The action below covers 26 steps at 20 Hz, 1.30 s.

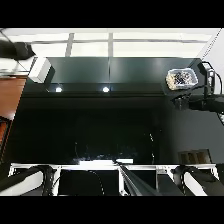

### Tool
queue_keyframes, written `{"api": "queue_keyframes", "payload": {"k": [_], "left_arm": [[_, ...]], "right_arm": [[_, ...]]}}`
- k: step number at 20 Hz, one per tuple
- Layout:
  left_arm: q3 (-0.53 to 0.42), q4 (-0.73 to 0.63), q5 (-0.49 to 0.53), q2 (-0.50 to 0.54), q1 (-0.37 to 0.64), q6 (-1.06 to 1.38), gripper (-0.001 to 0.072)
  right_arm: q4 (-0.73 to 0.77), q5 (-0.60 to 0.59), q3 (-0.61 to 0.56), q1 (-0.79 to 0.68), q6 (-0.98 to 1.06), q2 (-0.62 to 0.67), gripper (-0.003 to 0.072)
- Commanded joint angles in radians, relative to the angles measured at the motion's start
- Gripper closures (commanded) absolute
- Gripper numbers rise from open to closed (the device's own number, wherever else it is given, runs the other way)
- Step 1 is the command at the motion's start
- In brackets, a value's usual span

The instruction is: Fold the box and place the chain.

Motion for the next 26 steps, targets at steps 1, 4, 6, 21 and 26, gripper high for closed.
{"api": "queue_keyframes", "payload": {"k": [1, 4, 6, 21, 26], "left_arm": [[-0.595, -0.019, 0.366, 0.390, -0.123, 0.030, 0.0684], [-0.921, -0.020, 0.534, 0.638, -0.138, 0.028, 0.0682], [-0.985, -0.020, 0.534, 0.745, -0.138, 0.027, 0.0681], [-0.990, -0.020, 0.517, 0.810, -0.138, 0.029, 0.0681], [-0.990, -0.020, 0.517, 0.810, -0.138, 0.029, 0.0681]], "right_arm": [[-0.010, -0.243, -0.080, 0.029, -0.056, -0.001, 0.0670], [-0.074, -0.299, -0.143, 0.026, -0.055, -0.001, 0.0669], [-0.084, -0.257, -0.143, 0.026, -0.055, -0.001, 0.0668], [-0.084, -0.254, -0.143, 0.026, -0.055, -0.001, 0.0668], [-0.084, -0.254, -0.143, 0.026, -0.055, -0.001, 0.0668]]}}
